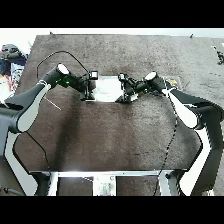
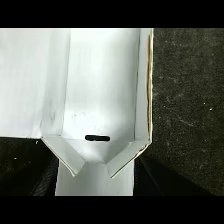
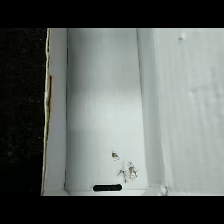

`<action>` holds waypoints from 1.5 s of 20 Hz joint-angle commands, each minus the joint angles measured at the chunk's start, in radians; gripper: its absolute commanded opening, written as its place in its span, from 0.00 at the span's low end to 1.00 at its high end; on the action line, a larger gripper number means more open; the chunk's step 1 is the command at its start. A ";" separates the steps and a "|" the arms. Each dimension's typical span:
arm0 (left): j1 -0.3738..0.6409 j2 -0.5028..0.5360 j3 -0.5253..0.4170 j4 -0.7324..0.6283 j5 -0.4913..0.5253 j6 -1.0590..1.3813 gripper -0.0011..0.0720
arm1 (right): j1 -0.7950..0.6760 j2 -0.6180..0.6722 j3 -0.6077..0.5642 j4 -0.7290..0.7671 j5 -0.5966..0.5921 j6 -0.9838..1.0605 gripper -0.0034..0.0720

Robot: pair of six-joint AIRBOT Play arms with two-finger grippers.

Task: Fold the box and place the chain.

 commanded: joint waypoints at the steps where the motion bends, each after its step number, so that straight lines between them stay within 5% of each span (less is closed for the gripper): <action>1: 0.000 0.000 0.000 -0.001 -0.008 0.002 0.09 | 0.000 0.000 0.000 0.000 0.000 0.000 0.66; 4: 0.000 0.004 0.006 0.000 -0.012 0.002 0.16 | 0.000 0.000 0.000 0.000 0.000 0.000 0.66; 5: 0.000 0.007 0.015 -0.001 -0.019 0.000 0.50 | 0.000 0.000 0.000 0.000 0.000 0.000 0.66; 6: 0.000 0.009 0.028 -0.001 -0.026 -0.011 0.72 | 0.000 0.000 0.000 0.000 0.000 0.000 0.66; 12: 0.000 0.009 0.106 0.023 -0.098 -0.036 0.75 | 0.000 0.000 0.000 0.000 0.000 0.000 0.66; 13: 0.000 0.009 0.113 0.031 -0.104 -0.039 0.95 | 0.000 0.000 0.000 0.000 0.000 0.000 0.66; 14: 0.000 0.009 0.122 0.031 -0.101 -0.058 1.00 | 0.000 0.000 0.000 0.000 0.000 0.000 0.66; 21: 0.003 0.009 0.237 0.142 -0.114 -0.141 0.97 | 0.000 0.000 0.000 0.000 0.000 0.000 0.66; 23: 0.003 0.009 0.248 0.179 -0.127 -0.137 0.37 | 0.000 0.000 0.000 0.000 0.000 0.000 0.66; 25: 0.003 0.009 0.248 0.196 -0.137 -0.138 0.16 | 0.000 0.000 0.000 0.000 0.000 0.000 0.66; 28: 0.003 0.009 0.248 0.195 -0.138 -0.141 0.16 | 0.000 0.000 0.000 0.000 0.000 0.000 0.66; 29: 0.003 0.009 0.248 0.194 -0.144 -0.142 0.23 | 0.000 0.000 0.000 0.000 0.000 0.000 0.66; 30: 0.003 0.009 0.248 0.194 -0.158 -0.147 0.54 | 0.000 0.000 0.000 0.000 0.000 0.000 0.66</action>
